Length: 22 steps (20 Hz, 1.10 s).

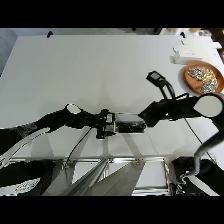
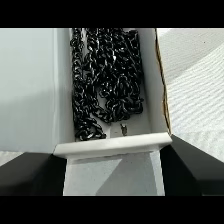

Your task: Fold the box and place the chain.

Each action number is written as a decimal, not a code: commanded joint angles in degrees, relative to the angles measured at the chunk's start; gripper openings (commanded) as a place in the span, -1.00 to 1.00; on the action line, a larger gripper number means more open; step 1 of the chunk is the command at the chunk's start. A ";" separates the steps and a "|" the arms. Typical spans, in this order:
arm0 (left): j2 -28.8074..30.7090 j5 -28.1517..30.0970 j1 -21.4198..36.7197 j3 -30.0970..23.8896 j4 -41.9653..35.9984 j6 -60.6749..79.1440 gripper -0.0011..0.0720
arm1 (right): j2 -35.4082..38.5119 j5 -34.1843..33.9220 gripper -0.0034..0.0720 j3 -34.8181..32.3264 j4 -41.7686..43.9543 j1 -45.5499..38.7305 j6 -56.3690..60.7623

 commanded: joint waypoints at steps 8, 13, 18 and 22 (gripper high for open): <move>0.02 -0.11 -0.04 0.02 0.02 0.02 -0.40 | -9.99 -1.09 0.14 -4.57 -16.22 -8.74 13.27; 0.02 -0.15 -0.04 0.02 0.02 0.02 -0.40 | -17.44 -4.59 -0.03 -4.59 -15.30 -8.55 13.60; 0.02 -0.15 -0.04 0.02 0.02 0.02 -0.40 | -19.37 -7.82 -0.10 -4.59 -15.82 -3.72 13.77; 0.02 -0.13 -0.04 0.02 0.02 0.00 -0.40 | -20.72 -10.75 -0.14 -4.59 -16.68 -1.16 16.00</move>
